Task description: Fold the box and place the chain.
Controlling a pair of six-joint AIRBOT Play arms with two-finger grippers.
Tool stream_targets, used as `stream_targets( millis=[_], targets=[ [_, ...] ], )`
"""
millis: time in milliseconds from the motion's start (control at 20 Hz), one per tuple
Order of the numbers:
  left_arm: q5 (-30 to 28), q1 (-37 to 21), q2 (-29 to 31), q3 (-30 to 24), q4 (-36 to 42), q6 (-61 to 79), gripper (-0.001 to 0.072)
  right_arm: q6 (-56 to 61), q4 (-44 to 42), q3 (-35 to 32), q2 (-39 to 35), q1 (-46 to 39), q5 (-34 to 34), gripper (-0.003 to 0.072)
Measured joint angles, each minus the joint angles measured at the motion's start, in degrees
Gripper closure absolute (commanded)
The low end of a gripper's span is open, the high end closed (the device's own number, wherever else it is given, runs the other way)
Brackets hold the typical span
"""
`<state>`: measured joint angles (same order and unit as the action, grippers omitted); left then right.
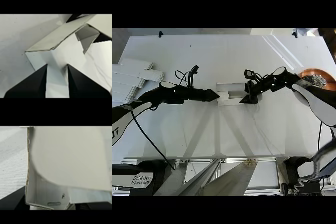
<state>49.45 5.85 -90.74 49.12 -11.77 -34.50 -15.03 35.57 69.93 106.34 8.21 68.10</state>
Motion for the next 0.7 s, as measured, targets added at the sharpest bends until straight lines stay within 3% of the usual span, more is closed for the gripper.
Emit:
stream_targets(
  millis=[700],
  targets=[
    [-6.58, 2.91, 1.09, 0.07, -3.08, 1.16, 0.0431, -0.02, 0.02, 0.00, 0.00, 0.00, 0.02, 0.0279]
  ],
)
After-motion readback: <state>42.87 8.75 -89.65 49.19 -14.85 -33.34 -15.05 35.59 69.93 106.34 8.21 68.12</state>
